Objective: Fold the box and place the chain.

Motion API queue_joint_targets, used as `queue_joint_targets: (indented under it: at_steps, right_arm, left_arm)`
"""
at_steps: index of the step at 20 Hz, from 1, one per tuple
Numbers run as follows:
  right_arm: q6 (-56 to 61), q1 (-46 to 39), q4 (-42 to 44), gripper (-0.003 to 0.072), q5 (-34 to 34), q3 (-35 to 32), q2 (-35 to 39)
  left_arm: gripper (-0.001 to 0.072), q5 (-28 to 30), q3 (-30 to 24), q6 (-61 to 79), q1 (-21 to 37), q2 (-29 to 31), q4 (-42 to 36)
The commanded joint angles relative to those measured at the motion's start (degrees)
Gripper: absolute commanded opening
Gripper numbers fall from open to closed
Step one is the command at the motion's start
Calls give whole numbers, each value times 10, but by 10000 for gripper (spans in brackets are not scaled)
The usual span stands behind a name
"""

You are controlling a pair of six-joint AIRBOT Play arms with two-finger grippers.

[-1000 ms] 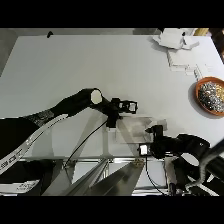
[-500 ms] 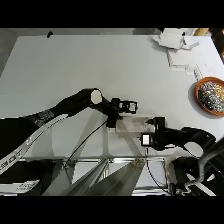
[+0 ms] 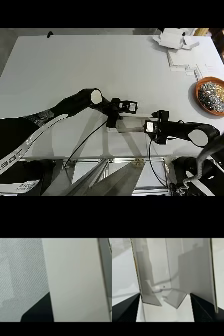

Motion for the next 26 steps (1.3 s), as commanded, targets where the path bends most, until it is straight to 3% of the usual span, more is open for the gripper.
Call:
queue_joint_targets:
  at_steps: [1,4,7,26]
  right_arm:
    - [-66,-42,75,692,2,2,-28]
    - [-159,-87,137,692,13,2,-50]
    - [-179,-130,168,692,20,2,-64]
    - [-436,-205,302,691,98,2,-233]
  left_arm:
    - [12,0,0,0,0,0,0]
    - [12,0,0,0,0,0,0]
    - [12,0,0,0,0,0,0]
    - [12,0,0,0,0,0,0]
